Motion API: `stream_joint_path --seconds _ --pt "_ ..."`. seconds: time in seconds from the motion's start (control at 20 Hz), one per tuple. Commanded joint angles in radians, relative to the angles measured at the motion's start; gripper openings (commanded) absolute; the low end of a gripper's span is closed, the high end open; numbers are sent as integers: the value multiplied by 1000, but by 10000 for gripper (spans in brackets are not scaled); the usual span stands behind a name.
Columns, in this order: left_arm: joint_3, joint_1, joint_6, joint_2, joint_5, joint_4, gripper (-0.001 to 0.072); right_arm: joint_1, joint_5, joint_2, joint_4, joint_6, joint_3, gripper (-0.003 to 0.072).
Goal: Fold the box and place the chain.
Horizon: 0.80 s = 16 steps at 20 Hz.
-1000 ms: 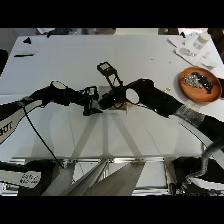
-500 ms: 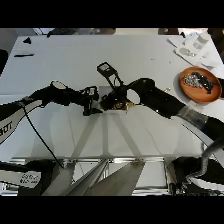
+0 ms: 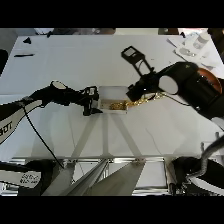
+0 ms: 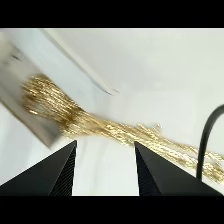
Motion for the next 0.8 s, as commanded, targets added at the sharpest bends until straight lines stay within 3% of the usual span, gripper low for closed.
stream_joint_path --seconds 0.0,0.1,0.45,0.75 --pt "0 0 0 1 0 0 346 -163 117 -5 -21 -132 -1 418" --pt "0 0 0 1 1 0 346 -235 119 -39 -19 -142 -2 495" --pt "0 0 0 1 0 0 346 -291 105 -286 14 -102 -2 584" --pt "0 0 0 1 1 0 346 -291 47 -401 56 327 -2 593"
